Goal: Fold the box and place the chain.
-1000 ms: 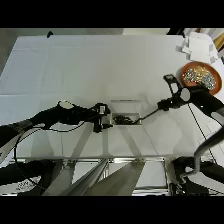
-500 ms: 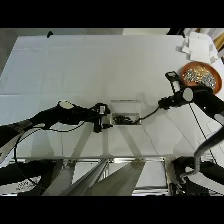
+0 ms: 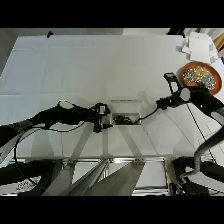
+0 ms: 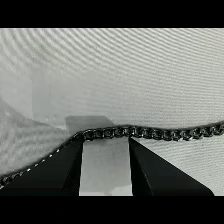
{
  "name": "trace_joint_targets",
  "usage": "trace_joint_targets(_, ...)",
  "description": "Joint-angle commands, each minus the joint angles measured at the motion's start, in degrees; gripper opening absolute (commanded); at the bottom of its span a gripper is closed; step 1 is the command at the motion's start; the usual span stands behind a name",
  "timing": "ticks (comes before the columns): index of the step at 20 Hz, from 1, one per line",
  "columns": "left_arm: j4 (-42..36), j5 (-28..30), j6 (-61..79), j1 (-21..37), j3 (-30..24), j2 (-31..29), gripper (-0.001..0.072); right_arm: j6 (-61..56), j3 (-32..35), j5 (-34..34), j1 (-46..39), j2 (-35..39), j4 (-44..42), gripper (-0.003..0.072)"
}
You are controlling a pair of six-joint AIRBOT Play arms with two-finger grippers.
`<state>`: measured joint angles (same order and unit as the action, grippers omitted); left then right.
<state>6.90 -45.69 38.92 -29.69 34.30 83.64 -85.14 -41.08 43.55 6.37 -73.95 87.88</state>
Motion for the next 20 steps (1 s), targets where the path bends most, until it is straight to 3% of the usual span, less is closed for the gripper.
trace_joint_targets(1,0.0,0.0,0.0,0.0,0.0,0.0,0.0071,-0.1,0.0,-0.9,0.0,-0.2,-1.2,0.0299)
trace_joint_targets(4,0.0,0.0,0.0,0.0,0.0,0.0,0.007,-0.1,0.1,-0.4,0.0,-0.2,-1.2,0.0283)
trace_joint_targets(6,0.0,0.0,0.0,0.0,0.0,0.0,0.0071,-0.1,0.1,0.3,0.0,-0.2,-1.2,0.0154)
trace_joint_targets(8,0.0,0.0,0.0,0.0,0.0,0.0,0.007,-0.1,0.1,0.6,0.0,-0.2,-1.2,0.0103)
trace_joint_targets(9,0.0,0.0,0.0,0.0,0.0,0.0,0.0071,-0.1,0.1,0.8,0.0,-0.2,-1.2,0.0015)
trace_joint_targets(16,0.0,0.0,0.0,0.0,0.0,0.0,0.007,0.3,0.1,2.5,0.0,0.2,-3.9,0.0015)
trace_joint_targets(20,0.0,0.0,0.0,0.0,0.0,0.0,0.0071,1.6,0.1,2.1,0.0,4.2,-5.2,0.0014)
